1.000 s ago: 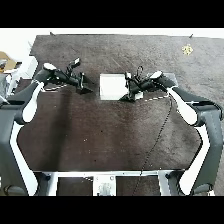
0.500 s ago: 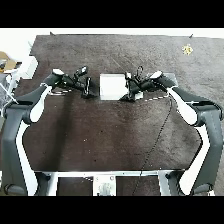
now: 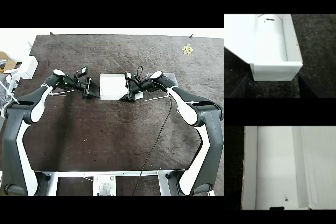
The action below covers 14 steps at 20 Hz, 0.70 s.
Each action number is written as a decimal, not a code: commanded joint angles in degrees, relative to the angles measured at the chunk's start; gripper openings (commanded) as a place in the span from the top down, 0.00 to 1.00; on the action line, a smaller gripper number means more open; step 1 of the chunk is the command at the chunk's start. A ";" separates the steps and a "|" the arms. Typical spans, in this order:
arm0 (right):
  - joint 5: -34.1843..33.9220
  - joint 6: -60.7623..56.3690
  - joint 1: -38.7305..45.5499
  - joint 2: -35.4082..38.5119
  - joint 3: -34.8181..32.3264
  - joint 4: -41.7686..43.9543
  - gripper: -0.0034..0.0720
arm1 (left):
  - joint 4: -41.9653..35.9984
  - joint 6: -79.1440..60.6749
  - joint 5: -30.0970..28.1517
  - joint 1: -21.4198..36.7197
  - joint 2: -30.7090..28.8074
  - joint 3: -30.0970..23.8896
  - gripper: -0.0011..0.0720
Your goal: Fold the box and place the chain.
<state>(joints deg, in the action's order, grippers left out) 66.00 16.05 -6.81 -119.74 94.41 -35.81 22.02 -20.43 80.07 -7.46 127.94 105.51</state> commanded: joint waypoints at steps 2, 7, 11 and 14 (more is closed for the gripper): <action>0.02 -0.02 -0.04 -0.02 -0.02 0.02 0.28 | -0.17 0.00 0.42 0.00 0.42 0.00 0.00; 0.00 0.00 -0.02 -0.02 -0.02 0.02 0.28 | -0.24 -0.02 -2.03 -1.97 0.52 0.00 0.00; 0.04 -0.02 -0.04 -0.02 -0.02 0.02 0.28 | -0.81 -0.02 -5.88 -3.63 1.18 0.00 0.00; 0.02 -0.02 -0.04 -0.02 -0.02 0.02 0.28 | -1.55 -0.04 -6.08 -4.35 1.92 0.00 0.00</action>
